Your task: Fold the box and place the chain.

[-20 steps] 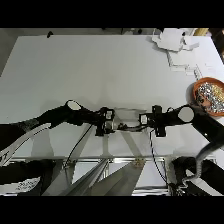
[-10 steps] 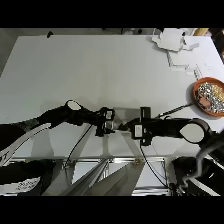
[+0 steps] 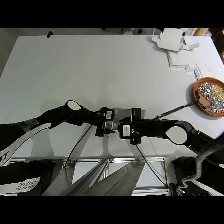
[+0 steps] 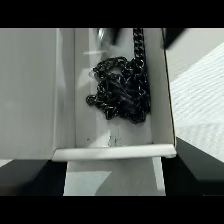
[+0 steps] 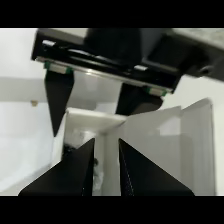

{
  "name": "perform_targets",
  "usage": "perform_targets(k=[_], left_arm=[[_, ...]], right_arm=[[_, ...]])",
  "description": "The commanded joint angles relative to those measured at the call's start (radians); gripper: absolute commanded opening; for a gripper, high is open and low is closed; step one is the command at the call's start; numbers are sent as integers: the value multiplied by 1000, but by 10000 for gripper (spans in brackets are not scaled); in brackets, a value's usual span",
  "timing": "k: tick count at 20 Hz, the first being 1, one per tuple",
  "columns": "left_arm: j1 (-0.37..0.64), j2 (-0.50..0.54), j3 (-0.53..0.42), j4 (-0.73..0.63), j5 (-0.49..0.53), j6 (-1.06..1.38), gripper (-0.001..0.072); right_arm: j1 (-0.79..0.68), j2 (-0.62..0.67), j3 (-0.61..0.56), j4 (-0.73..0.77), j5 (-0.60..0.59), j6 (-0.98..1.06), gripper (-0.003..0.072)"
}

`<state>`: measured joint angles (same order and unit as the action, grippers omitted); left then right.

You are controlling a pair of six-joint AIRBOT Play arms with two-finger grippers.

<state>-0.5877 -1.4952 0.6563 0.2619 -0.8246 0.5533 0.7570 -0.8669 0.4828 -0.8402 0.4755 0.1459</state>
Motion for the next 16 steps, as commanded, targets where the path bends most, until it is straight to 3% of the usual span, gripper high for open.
perform_targets(k=[1,5,7,10,16], left_arm=[[0,1,0,0,-2,0,363],[0,1,0,0,-2,0,363],[0,1,0,0,-2,0,363],[0,1,0,0,-2,0,363],[0,1,0,0,-2,0,363]], right_arm=[[-59,67,18,-84,91,5,178],[-322,201,18,-187,409,7,178],[-443,202,12,-232,506,2,178],[-546,161,-27,-192,507,-74,179],[-549,-34,-36,-203,454,-188,180]])
